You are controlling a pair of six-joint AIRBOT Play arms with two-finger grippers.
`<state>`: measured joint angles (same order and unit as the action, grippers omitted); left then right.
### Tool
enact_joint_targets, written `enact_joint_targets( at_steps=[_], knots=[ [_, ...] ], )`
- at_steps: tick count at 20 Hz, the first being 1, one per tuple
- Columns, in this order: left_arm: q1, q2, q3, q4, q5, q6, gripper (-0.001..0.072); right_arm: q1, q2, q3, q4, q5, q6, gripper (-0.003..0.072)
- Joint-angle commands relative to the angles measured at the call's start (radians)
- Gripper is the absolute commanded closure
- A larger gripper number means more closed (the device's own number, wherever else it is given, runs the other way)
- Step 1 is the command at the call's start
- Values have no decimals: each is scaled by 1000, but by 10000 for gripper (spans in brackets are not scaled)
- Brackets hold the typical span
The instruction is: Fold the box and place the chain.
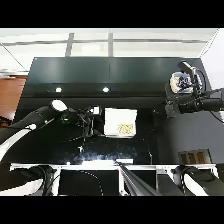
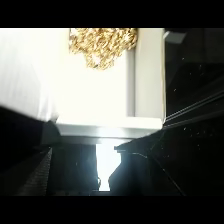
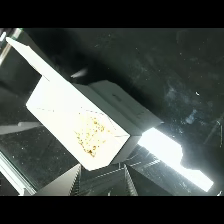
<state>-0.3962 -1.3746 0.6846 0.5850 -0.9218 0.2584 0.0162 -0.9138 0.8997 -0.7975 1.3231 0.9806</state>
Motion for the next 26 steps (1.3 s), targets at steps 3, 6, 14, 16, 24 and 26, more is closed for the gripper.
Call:
enact_joint_targets(
  at_steps=[3, 6, 14, 16, 24, 26],
  knots=[
    [-23, -15, 11, -58, 9, 5, -6, 0, 1, 0, 0, 0, 0, 359],
    [-26, -16, 11, -78, 13, 5, -6, 0, 1, 0, 0, 0, 0, 360],
    [-37, -17, 12, -72, 14, 4, -6, 0, 1, 0, 0, -6, 0, 360],
    [-45, -17, 12, -72, 15, 4, -5, 0, 1, 0, 0, -11, 0, 360],
    [-47, -17, 12, -69, 21, 3, 266, 12, 0, -9, 8, -51, 14, 360],
    [-47, -17, 12, -69, 21, 3, 264, 89, -2, -31, 2, -137, 22, 301]
  ],
)
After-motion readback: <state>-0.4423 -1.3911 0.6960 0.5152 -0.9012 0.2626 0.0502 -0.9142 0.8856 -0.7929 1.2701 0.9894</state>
